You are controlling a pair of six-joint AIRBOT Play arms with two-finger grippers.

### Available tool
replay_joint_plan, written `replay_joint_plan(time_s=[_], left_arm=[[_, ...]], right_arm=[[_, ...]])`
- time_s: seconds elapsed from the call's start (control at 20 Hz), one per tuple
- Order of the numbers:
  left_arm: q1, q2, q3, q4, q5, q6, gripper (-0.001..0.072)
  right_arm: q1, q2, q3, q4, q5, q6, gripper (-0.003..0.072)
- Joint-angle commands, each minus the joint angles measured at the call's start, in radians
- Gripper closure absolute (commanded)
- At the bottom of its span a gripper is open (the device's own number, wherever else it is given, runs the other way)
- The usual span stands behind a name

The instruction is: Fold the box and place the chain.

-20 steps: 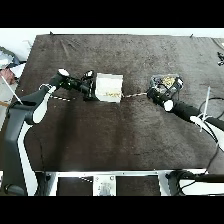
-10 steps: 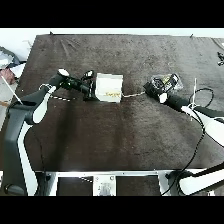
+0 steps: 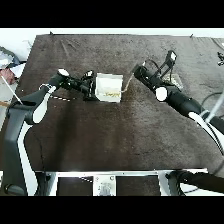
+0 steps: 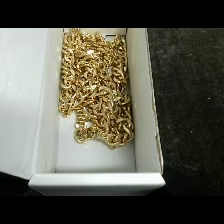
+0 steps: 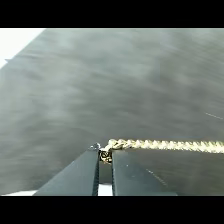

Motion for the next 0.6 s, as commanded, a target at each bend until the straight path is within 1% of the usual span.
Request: replay_joint_plan(time_s=[0.0, 0.05, 0.2, 0.35, 0.55], left_arm=[[0.000, 0.000, 0.001, 0.000, 0.000, 0.000, 0.0436], [0.000, 0.000, 0.001, 0.000, 0.000, 0.000, 0.0436], [0.000, 0.000, 0.001, 0.000, 0.000, 0.000, 0.0435], [0.000, 0.000, 0.001, 0.000, 0.000, 0.000, 0.0435], [0.000, 0.000, 0.001, 0.000, 0.000, 0.000, 0.0436]], right_arm=[[0.122, 0.115, 0.002, -0.027, -0.063, -0.005, 0.0704], [0.149, 0.118, 0.007, -0.027, -0.087, -0.005, 0.0704], [0.216, 0.103, 0.036, -0.026, -0.101, -0.005, 0.0705], [0.250, 0.047, 0.043, -0.025, -0.125, -0.004, 0.0704], [0.252, -0.053, 0.043, -0.025, -0.155, 0.076, 0.0704]])
